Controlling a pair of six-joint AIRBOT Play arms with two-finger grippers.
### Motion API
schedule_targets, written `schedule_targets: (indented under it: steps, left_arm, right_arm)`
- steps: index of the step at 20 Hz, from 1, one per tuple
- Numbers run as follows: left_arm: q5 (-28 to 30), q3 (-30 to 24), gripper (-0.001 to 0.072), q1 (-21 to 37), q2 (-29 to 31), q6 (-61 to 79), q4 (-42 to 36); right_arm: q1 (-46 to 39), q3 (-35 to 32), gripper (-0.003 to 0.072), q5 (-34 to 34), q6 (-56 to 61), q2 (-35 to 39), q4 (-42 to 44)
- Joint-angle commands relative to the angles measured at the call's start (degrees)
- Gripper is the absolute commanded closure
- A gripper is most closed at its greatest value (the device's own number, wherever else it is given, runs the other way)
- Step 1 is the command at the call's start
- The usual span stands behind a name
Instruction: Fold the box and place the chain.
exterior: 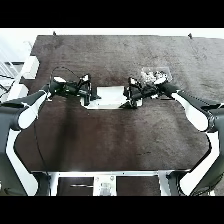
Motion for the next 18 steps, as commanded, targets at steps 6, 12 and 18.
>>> schedule_targets:
  steps: [6,12,18]
  left_arm:
    - [-0.02,0.00,0.0694,0.07,-0.02,0.00,0.00]
    - [-0.02,0.00,0.0693,0.04,-0.02,-0.02,0.00]
    - [-0.02,-0.02,0.0693,0.04,0.00,-0.02,0.00]
  right_arm:
    - [0.85,2.27,0.0027,0.26,0.04,-2.03,-1.01]
    - [1.01,2.29,0.0052,-0.28,0.07,-2.84,-0.96]
    - [1.01,2.60,0.0072,-1.31,0.28,-2.84,-0.96]
